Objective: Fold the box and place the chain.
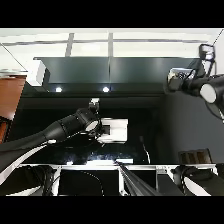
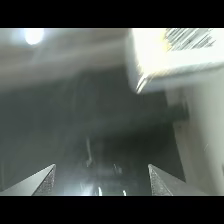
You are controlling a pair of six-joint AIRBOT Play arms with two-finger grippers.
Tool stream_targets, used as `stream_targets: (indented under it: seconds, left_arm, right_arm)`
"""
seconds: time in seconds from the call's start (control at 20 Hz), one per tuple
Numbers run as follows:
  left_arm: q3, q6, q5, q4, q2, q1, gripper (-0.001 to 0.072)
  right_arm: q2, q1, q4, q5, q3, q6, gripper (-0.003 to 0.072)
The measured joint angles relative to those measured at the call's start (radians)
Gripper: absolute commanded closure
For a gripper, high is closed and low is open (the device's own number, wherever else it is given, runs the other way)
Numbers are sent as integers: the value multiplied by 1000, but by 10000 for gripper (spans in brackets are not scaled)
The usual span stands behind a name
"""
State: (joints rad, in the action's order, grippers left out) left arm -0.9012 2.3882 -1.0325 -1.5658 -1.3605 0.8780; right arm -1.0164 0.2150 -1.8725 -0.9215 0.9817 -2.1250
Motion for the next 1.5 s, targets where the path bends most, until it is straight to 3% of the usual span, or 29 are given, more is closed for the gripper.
stream_targets:
  seconds: [0.1,0.25,0.4,0.5,0.55,0.75,0.85,0.9,0.95,1.0,1.25,1.5]
  left_arm:
    - [0,0,0,0,0,0,681]
    - [0,0,0,1,0,0,681]
    - [0,0,0,3,0,0,681]
    - [0,0,0,3,0,0,680]
    - [0,0,0,3,0,0,681]
    - [0,0,0,3,0,0,680]
    - [0,0,0,3,0,0,680]
    - [0,0,0,3,0,0,680]
    - [0,0,0,3,0,0,680]
    - [0,0,0,3,0,0,681]
    - [0,0,-1,3,0,0,680]
    - [0,0,-1,3,0,0,681]
  right_arm:
    - [-89,-122,41,110,28,42,-21]
    - [-277,-245,87,179,149,96,-20]
    - [-486,-314,122,165,329,126,-19]
    - [-604,-337,143,143,437,140,89]
    - [-657,-345,151,130,483,145,89]
    - [-799,-360,167,105,587,159,118]
    - [-836,-364,171,98,606,159,157]
    - [-850,-365,175,95,612,160,288]
    - [-858,-366,176,95,618,162,486]
    - [-865,-367,173,89,622,164,615]
    - [-867,-381,256,-24,693,281,646]
    - [-721,-387,307,-113,750,429,648]
